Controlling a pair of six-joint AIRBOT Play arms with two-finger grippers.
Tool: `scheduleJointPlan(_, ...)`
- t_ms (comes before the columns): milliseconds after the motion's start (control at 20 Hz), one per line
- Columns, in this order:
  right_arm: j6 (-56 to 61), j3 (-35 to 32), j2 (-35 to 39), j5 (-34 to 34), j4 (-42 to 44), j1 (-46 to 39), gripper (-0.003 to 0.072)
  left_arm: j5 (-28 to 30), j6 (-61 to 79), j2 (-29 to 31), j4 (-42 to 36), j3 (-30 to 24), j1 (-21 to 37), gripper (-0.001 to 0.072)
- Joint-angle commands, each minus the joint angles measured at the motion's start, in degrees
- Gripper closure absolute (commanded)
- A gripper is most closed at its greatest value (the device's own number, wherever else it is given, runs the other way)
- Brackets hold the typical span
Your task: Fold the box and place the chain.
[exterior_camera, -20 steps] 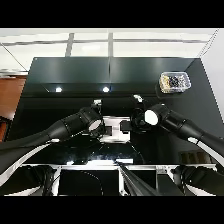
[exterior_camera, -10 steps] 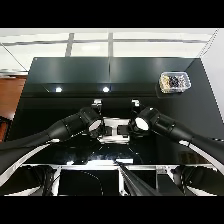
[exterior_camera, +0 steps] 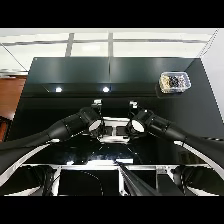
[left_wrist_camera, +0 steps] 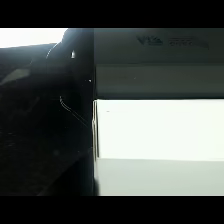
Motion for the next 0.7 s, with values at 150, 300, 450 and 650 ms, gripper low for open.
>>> scheduleJointPlan(150, 0.79, 0.13, -0.09, -1.18, -0.5, 0.07, 0.0675, -0.11, 0.11, -0.04, -0.02, 0.04, 0.02, 0.0684)
scheduleJointPlan(300, 0.79, 0.15, -0.02, -0.79, -0.44, 0.04, 0.0473, -0.11, 0.11, -0.04, -0.04, 0.04, 0.02, 0.0684)
scheduleJointPlan(450, -2.08, 1.25, 0.09, 3.06, -1.46, -0.04, 0.0364, -0.17, 0.09, -0.04, -0.07, 0.04, 0.02, 0.0684)
scheduleJointPlan(650, -12.9, 4.26, 7.43, 10.97, -0.83, -2.75, 0.0364, -0.2, 0.09, -0.04, -0.04, 0.04, 0.02, 0.0684)
